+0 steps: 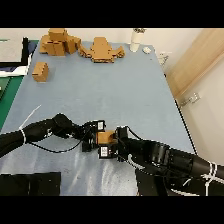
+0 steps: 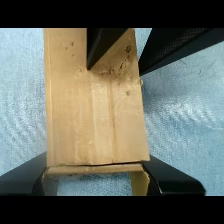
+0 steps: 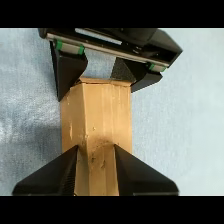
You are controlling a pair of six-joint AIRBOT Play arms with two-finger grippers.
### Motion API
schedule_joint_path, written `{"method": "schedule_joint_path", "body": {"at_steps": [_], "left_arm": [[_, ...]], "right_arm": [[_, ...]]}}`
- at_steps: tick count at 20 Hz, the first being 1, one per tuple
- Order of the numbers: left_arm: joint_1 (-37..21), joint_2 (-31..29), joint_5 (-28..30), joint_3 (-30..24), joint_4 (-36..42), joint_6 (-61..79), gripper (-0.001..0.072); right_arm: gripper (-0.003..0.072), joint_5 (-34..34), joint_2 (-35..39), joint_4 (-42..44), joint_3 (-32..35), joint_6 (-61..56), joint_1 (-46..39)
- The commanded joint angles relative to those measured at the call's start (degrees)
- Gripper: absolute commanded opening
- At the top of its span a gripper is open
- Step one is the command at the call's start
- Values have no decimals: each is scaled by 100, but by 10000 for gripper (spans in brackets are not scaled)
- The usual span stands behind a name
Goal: Fold the box.
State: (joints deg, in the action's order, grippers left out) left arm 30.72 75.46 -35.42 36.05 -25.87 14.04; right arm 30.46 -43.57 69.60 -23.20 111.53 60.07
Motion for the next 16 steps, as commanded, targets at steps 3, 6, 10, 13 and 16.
{"method": "schedule_joint_path", "body": {"at_steps": [3,6,10,13,16], "left_arm": [[2,2,-15,7,-4,9,385],[0,2,-13,7,-4,9,385],[0,2,-15,7,-7,9,385],[0,2,-13,7,-4,9,385],[0,2,-13,7,-4,9,385]], "right_arm": [[326,-4,22,28,-7,-9,39],[331,-2,170,28,-7,-4,39],[381,-2,385,15,-7,-2,39],[381,-4,389,20,-17,-4,39],[372,-4,389,-24,-31,-4,37]]}}
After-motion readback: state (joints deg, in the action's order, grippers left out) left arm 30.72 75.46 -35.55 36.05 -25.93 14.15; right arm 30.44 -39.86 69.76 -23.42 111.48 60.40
